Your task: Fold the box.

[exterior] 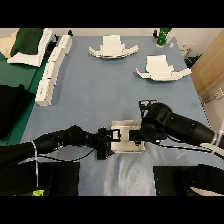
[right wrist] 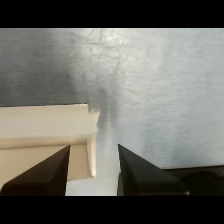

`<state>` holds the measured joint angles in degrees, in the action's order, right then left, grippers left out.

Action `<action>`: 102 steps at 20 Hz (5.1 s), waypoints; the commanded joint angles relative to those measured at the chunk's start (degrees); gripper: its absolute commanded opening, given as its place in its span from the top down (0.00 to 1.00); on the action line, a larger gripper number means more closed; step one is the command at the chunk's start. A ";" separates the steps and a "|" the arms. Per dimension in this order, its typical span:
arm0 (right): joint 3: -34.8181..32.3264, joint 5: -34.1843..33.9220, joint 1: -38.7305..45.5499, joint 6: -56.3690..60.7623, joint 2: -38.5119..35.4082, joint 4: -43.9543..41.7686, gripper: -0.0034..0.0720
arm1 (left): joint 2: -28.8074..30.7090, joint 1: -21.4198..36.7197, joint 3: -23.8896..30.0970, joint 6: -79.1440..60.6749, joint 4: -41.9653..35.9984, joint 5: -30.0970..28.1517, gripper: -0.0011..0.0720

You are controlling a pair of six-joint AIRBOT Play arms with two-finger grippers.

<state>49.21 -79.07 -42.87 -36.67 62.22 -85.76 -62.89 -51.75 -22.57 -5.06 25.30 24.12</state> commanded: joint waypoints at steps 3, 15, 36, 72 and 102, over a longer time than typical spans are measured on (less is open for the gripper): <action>1.77 -2.80 3.37 -2.40 -8.98 4.72 0.78 | 0.02 0.00 -0.04 0.02 0.00 -0.02 0.25; -0.90 8.61 52.52 -56.92 12.98 -47.39 0.95 | 0.02 0.00 -0.04 0.02 0.00 -0.02 0.25; -7.30 6.12 27.50 -83.82 3.32 -40.09 0.95 | 0.02 0.00 -0.04 0.02 0.00 -0.02 0.25; -27.02 44.35 -5.81 -98.77 -27.45 -13.22 0.31 | 0.02 0.00 -0.04 0.02 0.00 -0.02 0.25; -24.39 49.51 -5.68 -104.80 -23.34 -9.09 0.28 | 0.02 0.00 -0.04 0.02 0.00 -0.02 0.25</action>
<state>24.40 -29.47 -48.58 -141.49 39.40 -95.26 -62.89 -51.75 -22.57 -5.02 25.26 24.10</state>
